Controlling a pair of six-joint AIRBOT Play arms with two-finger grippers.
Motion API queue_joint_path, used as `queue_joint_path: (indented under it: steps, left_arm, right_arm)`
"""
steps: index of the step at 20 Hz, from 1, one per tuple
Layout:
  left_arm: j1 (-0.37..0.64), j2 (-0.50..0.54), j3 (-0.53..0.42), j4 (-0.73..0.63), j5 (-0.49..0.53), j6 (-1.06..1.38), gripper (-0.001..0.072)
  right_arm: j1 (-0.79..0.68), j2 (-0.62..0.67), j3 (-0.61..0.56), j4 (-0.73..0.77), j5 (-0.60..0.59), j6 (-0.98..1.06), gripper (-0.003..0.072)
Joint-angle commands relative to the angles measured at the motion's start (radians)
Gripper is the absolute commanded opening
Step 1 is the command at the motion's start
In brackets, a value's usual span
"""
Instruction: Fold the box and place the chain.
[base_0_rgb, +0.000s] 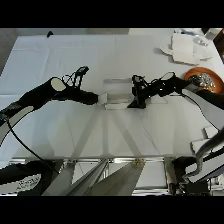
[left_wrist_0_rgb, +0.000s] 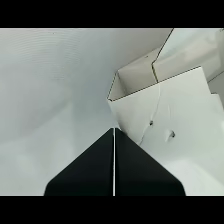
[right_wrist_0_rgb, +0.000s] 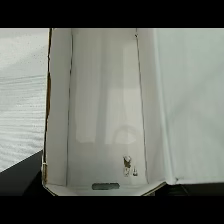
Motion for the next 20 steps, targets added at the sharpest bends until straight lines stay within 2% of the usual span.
queue_joint_path:
  steps: [1,5,6,8,11,12,18,19,20]
  left_arm:
    - [0.021,0.001,0.0,-0.068,-0.002,0.068,0.002]
    - [0.036,0.0,0.0,-0.153,-0.033,0.171,0.005]
    - [0.035,-0.001,0.0,-0.168,-0.037,0.185,0.0072]
    - [0.033,-0.002,0.0,-0.176,-0.051,0.235,0.0164]
    - [0.028,-0.003,0.0,-0.173,-0.051,0.266,0.0174]
    - [0.026,-0.004,0.0,-0.174,-0.051,0.301,0.0229]
    - [0.024,-0.008,0.0,-0.198,-0.048,0.351,0.024]
    - [0.024,-0.012,0.0,-0.211,-0.047,0.348,0.0251]
    - [0.024,-0.017,0.0,-0.225,-0.047,0.346,0.03]
  right_arm:
    - [0.0,0.0,0.001,0.0,0.0,0.0,0.0536]
    - [0.0,0.0,0.001,0.0,0.0,0.0,0.0536]
    - [0.0,0.0,0.001,0.0,0.0,0.0,0.0536]
    - [0.0,0.0,0.001,0.0,0.0,0.0,0.0536]
    - [0.0,0.0,0.001,0.0,0.0,0.0,0.0536]
    - [0.0,0.0,0.001,0.0,0.0,0.0,0.0536]
    - [0.0,0.0,0.001,0.0,0.0,0.0,0.0536]
    - [0.0,0.0,0.001,0.0,0.0,0.0,0.0536]
    - [0.0,0.0,0.001,0.0,0.0,0.0,0.0536]
